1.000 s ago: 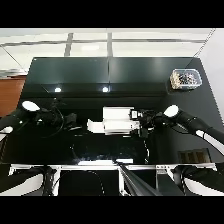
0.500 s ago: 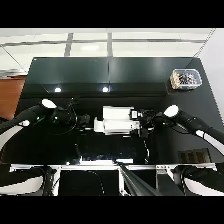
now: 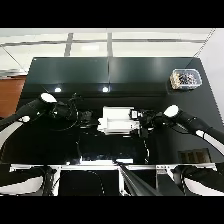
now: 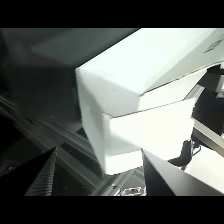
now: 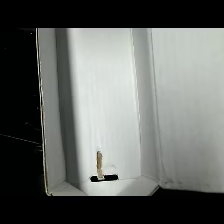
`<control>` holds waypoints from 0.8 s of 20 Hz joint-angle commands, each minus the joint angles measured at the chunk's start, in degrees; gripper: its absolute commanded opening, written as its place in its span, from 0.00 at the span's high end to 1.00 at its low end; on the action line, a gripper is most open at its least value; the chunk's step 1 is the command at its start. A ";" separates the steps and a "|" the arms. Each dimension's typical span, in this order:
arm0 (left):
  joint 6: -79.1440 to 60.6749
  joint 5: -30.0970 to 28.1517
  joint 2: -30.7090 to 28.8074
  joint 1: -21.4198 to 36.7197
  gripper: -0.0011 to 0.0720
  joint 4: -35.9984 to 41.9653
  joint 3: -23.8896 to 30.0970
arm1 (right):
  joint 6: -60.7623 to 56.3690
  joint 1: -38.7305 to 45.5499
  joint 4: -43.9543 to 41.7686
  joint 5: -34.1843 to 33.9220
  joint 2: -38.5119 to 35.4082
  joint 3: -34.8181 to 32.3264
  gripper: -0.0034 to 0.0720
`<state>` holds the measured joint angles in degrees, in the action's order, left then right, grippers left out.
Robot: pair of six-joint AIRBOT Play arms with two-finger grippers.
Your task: Fold the box and place the chain.
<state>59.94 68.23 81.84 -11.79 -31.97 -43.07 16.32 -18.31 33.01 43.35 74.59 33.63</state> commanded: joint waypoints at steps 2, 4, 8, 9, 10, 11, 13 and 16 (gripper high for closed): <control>-0.20 0.72 0.00 -1.68 0.38 -0.13 -1.55 | -0.02 -0.02 -0.02 -0.07 0.02 0.04 0.73; -0.11 -0.22 0.00 -2.84 0.44 -0.11 -1.55 | -0.02 -0.02 -0.02 -0.09 0.02 0.04 0.73; 2.25 -1.84 0.00 -5.09 0.42 -0.11 -3.37 | -0.04 -0.02 -0.02 -0.09 0.02 0.04 0.73; 2.75 -2.03 0.00 -5.92 0.39 -0.17 -4.39 | -0.04 -0.02 -0.02 -0.09 0.02 0.04 0.73; 3.56 -2.14 0.00 -6.80 0.36 -0.20 -5.46 | -0.04 -0.02 -0.02 -0.09 0.02 0.04 0.73; 4.31 -2.49 0.00 -7.74 0.18 -0.50 -6.45 | -0.04 -0.02 -0.02 -0.09 0.02 0.04 0.73; 9.09 -3.69 0.00 -10.01 0.11 -4.66 -8.66 | -0.04 -0.02 -0.02 -0.09 0.02 0.04 0.73; 18.78 -5.73 -0.02 -13.27 0.11 -14.27 -11.34 | -0.04 -0.02 -0.02 -0.09 0.02 0.04 0.73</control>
<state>70.11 64.73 81.84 -22.24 -38.37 -51.92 16.29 -18.31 33.01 43.27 74.59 33.63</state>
